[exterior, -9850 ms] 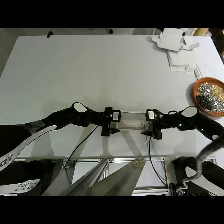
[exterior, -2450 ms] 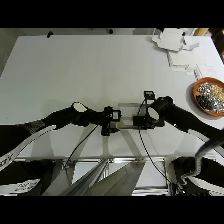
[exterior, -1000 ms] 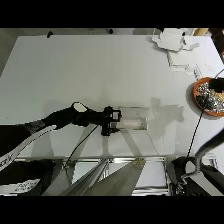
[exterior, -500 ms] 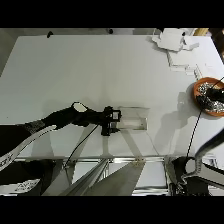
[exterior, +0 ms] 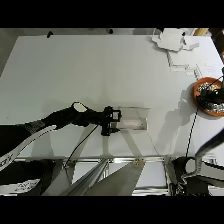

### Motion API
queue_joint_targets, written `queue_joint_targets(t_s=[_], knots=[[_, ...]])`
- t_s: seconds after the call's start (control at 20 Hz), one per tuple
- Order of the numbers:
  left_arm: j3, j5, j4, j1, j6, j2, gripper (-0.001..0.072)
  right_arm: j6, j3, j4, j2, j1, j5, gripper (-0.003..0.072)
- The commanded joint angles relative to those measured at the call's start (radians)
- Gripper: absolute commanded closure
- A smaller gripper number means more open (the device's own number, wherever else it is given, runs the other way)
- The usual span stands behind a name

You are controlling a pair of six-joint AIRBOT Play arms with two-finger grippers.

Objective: Fold the box and place the chain.

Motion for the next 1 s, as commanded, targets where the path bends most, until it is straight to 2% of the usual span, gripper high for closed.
queue_joint_targets(t_s=[0.0,0.2,0.4,0.75,0.95], knots=[[0.0,0.0,0.0,0.0,0.0,0.0,0.032,-0.009,0.0,0.006,-0.005,-0.001,0.039,0.0661],[0.0,0.0,0.0,0.0,0.0,0.0,0.032,-0.034,0.0,0.01,0.068,0.017,0.087,0.0662],[0.0,0.0,0.0,0.0,0.0,0.0,0.032,-0.035,0.0,0.06,0.276,0.074,0.165,0.0662],[0.0,0.0,0.0,0.0,0.0,0.0,0.032,-0.24,0.0,0.417,0.676,0.229,0.41,0.0662],[0.0,0.0,0.0,0.0,0.0,0.0,0.032,-0.334,0.0,0.556,0.833,0.349,0.571,0.0662]])
